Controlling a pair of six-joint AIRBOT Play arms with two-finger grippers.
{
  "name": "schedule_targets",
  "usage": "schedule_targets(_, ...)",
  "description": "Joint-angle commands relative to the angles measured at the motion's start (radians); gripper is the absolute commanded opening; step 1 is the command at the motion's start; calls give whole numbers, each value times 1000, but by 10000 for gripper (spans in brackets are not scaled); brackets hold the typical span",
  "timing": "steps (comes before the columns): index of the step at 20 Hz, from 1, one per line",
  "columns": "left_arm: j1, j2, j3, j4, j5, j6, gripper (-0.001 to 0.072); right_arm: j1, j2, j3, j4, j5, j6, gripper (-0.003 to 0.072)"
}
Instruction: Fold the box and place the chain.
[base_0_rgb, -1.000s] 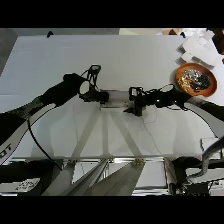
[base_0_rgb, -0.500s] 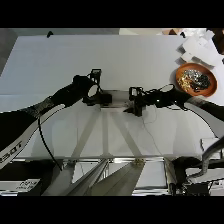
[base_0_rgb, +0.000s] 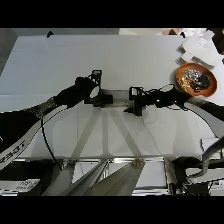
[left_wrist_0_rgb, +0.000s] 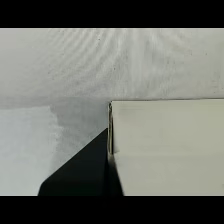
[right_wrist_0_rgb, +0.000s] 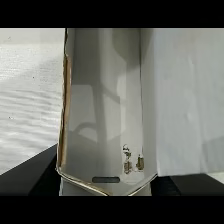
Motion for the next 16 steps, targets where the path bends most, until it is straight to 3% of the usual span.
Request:
schedule_targets(1, -3, -1, 1, -17, 6, -1, 6, 0, 0, 0, -1, -2, 0, 371)
schedule_targets(3, -3, 2, 1, -17, 4, 3, 65, 0, 0, 0, -1, -2, 0, 371)
schedule_targets(4, -3, 5, 1, -17, 0, 3, 185, 0, 0, 0, -1, -2, 0, 371)
schedule_targets(6, 1, 28, 1, -18, -26, 24, 538, 0, 0, 0, -1, -2, 0, 371)
schedule_targets(7, 5, 48, 1, -25, -55, 55, 587, 0, 0, 0, -1, -2, 0, 371)
schedule_targets(12, 52, 191, 0, -49, -158, 246, 586, 0, 0, 0, -1, -2, 0, 371)
schedule_targets(16, 134, 302, -7, -214, -248, 661, 552, 0, 0, 0, -1, -2, 0, 371)
